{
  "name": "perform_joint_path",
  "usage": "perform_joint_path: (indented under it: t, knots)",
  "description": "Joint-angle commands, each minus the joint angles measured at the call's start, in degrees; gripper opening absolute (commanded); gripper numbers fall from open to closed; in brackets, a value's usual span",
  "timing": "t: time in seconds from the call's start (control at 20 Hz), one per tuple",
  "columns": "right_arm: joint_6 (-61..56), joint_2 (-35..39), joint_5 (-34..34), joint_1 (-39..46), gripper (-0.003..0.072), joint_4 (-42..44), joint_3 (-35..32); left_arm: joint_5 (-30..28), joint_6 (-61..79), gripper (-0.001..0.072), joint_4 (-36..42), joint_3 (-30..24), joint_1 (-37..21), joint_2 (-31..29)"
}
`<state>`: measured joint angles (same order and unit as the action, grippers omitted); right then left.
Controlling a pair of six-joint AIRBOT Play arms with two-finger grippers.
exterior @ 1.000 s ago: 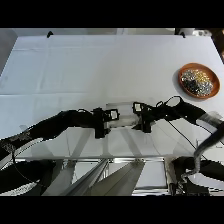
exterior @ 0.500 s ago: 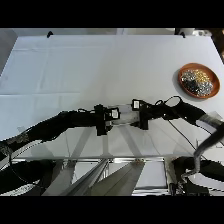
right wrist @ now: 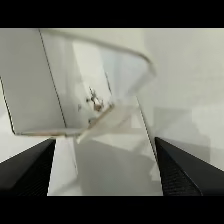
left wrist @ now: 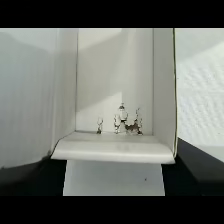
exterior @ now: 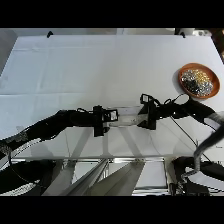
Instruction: Fold the box and place the chain.
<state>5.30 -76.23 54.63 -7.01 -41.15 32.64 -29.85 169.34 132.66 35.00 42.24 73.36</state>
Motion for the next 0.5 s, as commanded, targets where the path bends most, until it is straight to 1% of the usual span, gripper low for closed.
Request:
perform_joint_path:
  t: [0.0, 0.2, 0.25, 0.3, 0.35, 0.45]
  knots:
    - [-2.6, 0.0, 4.0, 4.1, 0.0692, -1.1, 0.0, -0.4, -0.1, 0.0159, -0.3, 0.0, -0.7, 0.0]
    - [-5.6, 0.5, 6.1, 8.8, 0.0692, -1.3, 0.4, -0.4, -0.1, 0.0159, 0.0, 0.0, -1.4, 0.0]
    - [-6.1, 1.4, 6.9, 9.9, 0.0672, -1.2, 0.6, -0.4, -0.1, 0.0159, 0.0, 0.0, -1.4, 0.0]
    - [-7.0, 2.8, 7.5, 10.9, 0.0580, -1.0, 0.7, -0.4, -0.1, 0.0159, 0.0, 0.0, -1.4, 0.1]
    - [-7.0, 4.4, 8.3, 11.5, 0.0511, -0.6, 0.8, -0.4, -0.1, 0.0158, 0.0, 0.0, -1.4, 0.2]
    - [-7.0, 8.3, 9.3, 11.8, 0.0496, 0.3, 0.9, -0.4, 0.0, 0.0157, 0.2, 0.0, -1.4, 0.7]
